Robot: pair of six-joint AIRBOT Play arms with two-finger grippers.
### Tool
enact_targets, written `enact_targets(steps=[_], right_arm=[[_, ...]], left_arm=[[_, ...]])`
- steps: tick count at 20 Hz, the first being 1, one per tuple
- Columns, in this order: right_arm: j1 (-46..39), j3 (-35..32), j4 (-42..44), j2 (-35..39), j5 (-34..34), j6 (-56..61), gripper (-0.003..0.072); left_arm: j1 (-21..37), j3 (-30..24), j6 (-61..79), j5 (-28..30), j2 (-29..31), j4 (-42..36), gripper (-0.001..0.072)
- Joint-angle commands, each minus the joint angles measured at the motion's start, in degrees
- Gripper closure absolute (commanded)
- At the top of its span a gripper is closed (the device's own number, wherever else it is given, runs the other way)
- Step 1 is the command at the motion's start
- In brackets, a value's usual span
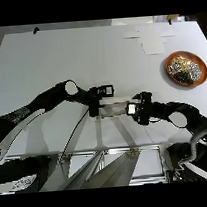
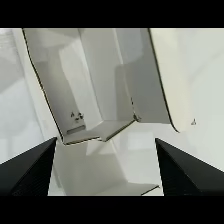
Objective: Fold the box and place the chain.
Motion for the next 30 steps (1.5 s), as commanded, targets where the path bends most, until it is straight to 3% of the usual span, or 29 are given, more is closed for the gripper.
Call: enact_targets(steps=[1, 15, 21, 30], right_arm=[[-3.34, 0.42, 10.47, -0.94, 3.56, -11.10, 0.0000], [-15.23, 0.46, 32.89, -8.04, 12.61, -35.82, 0.0007], [-16.81, 3.15, 33.79, -15.02, 15.26, -36.98, 0.0007], [-18.05, 3.32, 38.10, -19.50, 16.87, -42.86, 0.0007]], left_arm=[[-0.02, -0.02, 0.04, 0.00, -0.02, 0.02, 0.0698], [-0.02, -0.02, 0.02, 0.02, -0.02, 0.04, 0.0698], [-0.02, -0.02, 0.04, 0.02, -0.02, 0.04, 0.0698], [-0.02, -0.02, 0.04, 0.00, -0.02, 0.04, 0.0698]])
